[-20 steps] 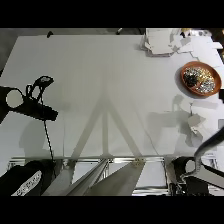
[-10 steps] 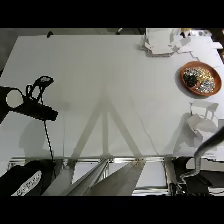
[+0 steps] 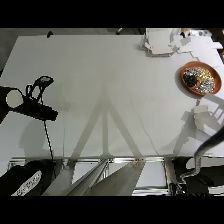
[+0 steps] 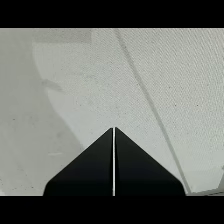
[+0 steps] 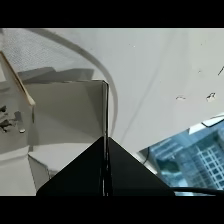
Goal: Fold the box and place the chain.
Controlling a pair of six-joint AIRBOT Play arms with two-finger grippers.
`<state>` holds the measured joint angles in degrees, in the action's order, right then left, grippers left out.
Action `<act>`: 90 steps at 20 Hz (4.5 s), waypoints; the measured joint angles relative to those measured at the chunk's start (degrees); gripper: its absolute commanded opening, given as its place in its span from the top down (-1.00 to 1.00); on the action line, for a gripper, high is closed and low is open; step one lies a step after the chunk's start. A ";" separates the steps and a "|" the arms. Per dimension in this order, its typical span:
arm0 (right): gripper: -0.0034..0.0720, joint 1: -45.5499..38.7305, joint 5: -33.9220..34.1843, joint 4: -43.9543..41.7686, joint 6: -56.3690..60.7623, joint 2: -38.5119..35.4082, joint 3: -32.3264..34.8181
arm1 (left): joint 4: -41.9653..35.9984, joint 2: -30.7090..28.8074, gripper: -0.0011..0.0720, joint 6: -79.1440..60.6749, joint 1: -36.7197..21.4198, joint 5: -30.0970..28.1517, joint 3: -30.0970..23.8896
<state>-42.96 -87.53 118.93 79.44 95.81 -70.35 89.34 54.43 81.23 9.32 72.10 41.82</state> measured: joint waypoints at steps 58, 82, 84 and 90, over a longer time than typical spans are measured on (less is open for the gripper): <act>0.87 72.24 50.58 -53.22 10.67 -39.89 40.24 | -56.26 36.85 0.15 -66.82 4.31 -5.70 13.53; -0.06 72.24 43.87 -45.79 2.36 -48.81 36.50 | -55.04 33.18 0.97 -84.30 7.19 -7.67 13.18; -0.06 72.24 43.67 -45.53 2.16 -49.05 36.48 | -55.06 34.40 0.96 -85.55 7.87 -7.96 13.16; -0.06 72.24 43.54 -45.20 2.12 -49.33 36.41 | -55.06 37.55 0.96 -87.73 8.55 -8.37 13.16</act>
<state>29.28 -43.99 73.73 81.56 46.48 -33.93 34.28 91.98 -6.50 17.87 63.72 54.98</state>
